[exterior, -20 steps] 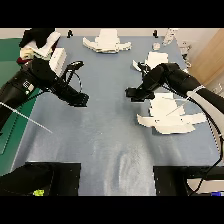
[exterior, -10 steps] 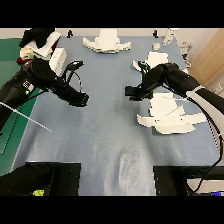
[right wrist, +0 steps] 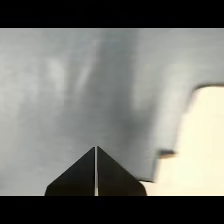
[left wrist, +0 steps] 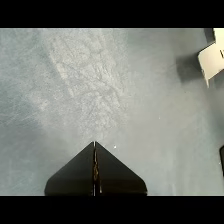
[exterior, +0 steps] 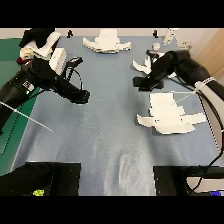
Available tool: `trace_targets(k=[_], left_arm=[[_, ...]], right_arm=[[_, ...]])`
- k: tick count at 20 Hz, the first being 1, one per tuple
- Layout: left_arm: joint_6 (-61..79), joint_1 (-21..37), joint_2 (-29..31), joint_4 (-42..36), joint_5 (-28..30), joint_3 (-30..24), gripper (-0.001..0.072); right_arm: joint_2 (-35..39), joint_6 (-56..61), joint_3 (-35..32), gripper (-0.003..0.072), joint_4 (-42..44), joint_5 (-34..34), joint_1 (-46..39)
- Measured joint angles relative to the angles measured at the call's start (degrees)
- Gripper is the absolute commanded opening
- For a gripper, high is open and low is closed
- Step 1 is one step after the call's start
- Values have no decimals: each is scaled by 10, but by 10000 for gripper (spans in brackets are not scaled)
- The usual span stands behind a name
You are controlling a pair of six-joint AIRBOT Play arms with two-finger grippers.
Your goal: Fold the box.
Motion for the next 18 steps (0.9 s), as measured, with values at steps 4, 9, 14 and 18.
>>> trace_targets(k=[4,9,14,18], left_arm=[[0,0,-11,-3,2,0,15],[-5,0,-23,-4,3,0,15],[-12,0,-26,-4,6,0,15],[-14,0,-27,-6,10,0,15]], right_arm=[[-2,-24,56,256,-174,-116,-115],[-39,-113,67,305,-157,-174,-347],[-119,-255,70,305,2,-228,-541],[-178,-336,70,305,80,-259,-609]])
